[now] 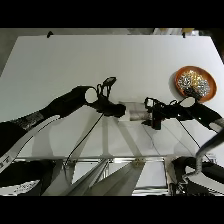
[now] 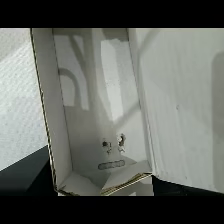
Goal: Fold the box and place the chain.
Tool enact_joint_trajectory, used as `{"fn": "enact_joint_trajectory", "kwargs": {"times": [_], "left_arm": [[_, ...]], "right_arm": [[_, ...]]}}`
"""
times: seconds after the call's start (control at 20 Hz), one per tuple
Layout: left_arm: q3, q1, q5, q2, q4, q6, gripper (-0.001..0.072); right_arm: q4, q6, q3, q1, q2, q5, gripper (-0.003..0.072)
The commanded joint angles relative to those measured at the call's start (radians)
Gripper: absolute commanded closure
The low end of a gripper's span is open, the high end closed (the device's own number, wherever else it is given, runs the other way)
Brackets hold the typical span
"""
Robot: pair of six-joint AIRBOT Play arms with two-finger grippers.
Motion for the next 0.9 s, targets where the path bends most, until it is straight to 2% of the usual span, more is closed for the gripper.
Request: {"fn": "enact_joint_trajectory", "kwargs": {"times": [0.0,0.3,0.55,0.6,0.7,0.85], "left_arm": [[0.068,-0.040,-0.048,-0.047,0.109,-0.159,0.0368],[0.202,-0.078,-0.261,-0.135,0.311,-0.414,0.0389],[0.215,-0.097,-0.217,-0.144,0.341,-0.535,0.0402],[0.219,-0.103,-0.219,-0.153,0.342,-0.542,0.0449],[0.252,-0.109,-0.259,-0.181,0.342,-0.544,0.0450],[0.378,-0.114,-0.372,-0.251,0.347,-0.550,0.0463]], "right_arm": [[0.000,0.000,0.000,0.000,0.001,0.000,0.0292],[0.000,0.000,0.000,0.000,0.001,0.000,0.0292],[0.000,0.000,0.000,0.000,0.001,0.000,0.0292],[0.000,0.000,0.000,0.000,0.001,0.000,0.0292],[0.000,0.000,0.000,0.000,0.001,0.000,0.0292],[0.000,0.000,0.000,0.000,0.001,0.001,0.0292]]}}
